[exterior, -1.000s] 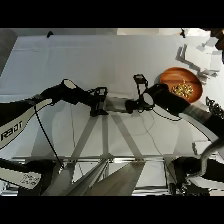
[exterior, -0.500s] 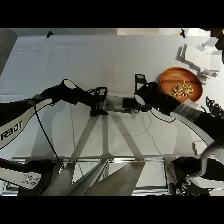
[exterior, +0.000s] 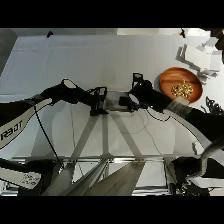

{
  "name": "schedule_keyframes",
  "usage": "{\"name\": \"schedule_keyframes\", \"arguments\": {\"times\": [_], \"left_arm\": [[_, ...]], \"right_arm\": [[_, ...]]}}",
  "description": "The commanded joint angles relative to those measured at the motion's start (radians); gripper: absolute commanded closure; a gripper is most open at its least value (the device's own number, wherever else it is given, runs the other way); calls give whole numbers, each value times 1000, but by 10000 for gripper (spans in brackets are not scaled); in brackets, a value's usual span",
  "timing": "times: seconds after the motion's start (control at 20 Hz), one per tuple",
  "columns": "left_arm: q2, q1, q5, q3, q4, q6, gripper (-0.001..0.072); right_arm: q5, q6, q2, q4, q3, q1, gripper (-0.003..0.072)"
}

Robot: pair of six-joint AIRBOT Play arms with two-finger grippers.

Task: Fold the box and place the chain.

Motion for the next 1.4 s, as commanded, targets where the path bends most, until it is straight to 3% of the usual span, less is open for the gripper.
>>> {"name": "schedule_keyframes", "arguments": {"times": [0.0,0.3,0.35,0.45,0.55,0.7,1.05,1.25,1.35], "left_arm": [[0,0,-3,0,2,1,276],[0,0,-4,0,2,1,276],[0,0,-3,0,2,1,276],[0,0,-3,0,2,1,276],[0,0,-3,0,2,1,276],[0,0,-3,0,2,1,276],[0,0,-3,0,2,1,276],[0,0,-3,0,2,1,276],[0,0,-3,0,2,1,276]], "right_arm": [[1,8,-12,0,11,1,680],[20,-7,2,0,11,1,674],[29,-7,15,0,11,0,634],[62,-7,51,0,11,0,393],[85,-7,94,-1,11,0,210],[130,-43,175,3,11,0,195],[186,-383,382,-11,11,-75,197],[242,-502,417,-195,11,-188,197],[235,-606,415,-213,11,-282,195]]}}
